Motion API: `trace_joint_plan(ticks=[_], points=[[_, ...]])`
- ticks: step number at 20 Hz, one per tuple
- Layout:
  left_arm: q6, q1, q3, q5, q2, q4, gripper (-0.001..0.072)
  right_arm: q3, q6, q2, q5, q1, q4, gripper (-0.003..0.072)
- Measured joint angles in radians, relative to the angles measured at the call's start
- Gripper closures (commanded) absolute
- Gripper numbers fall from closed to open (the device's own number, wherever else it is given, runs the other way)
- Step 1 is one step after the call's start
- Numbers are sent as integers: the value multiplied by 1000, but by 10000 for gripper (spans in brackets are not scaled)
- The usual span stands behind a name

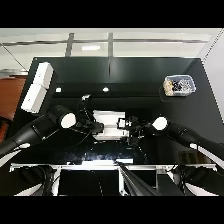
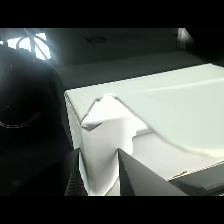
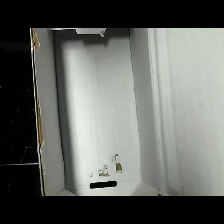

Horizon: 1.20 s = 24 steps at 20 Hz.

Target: Fold the box and place the chain.

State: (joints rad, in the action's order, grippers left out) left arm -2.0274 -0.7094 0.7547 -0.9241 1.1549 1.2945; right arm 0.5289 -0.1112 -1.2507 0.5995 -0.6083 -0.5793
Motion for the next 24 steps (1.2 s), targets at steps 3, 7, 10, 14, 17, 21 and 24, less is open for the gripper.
trace_joint_plan(ticks=[3, 7, 10, 14, 17, 21, 24], points=[[-30, -2, 0, 1, 13, 17, 434, 0, 0, 0, -2, 0, 0, 262], [-80, -29, 20, -4, 50, 72, 434, 0, 0, 0, -2, 0, 0, 262], [-117, -59, 51, -16, 79, 131, 434, 0, 0, 0, -2, 0, 1, 262], [-167, -76, 72, -30, 108, 182, 448, 0, 0, 0, -2, 0, 0, 262], [-185, -80, 82, -67, 137, 197, 477, 0, 0, 0, -2, 0, 0, 262], [-204, -82, 92, -82, 158, 204, 482, 0, 0, 0, -2, 0, 0, 262], [-221, -82, 96, -87, 163, 205, 488, 0, 0, 0, -2, 0, 0, 262]])
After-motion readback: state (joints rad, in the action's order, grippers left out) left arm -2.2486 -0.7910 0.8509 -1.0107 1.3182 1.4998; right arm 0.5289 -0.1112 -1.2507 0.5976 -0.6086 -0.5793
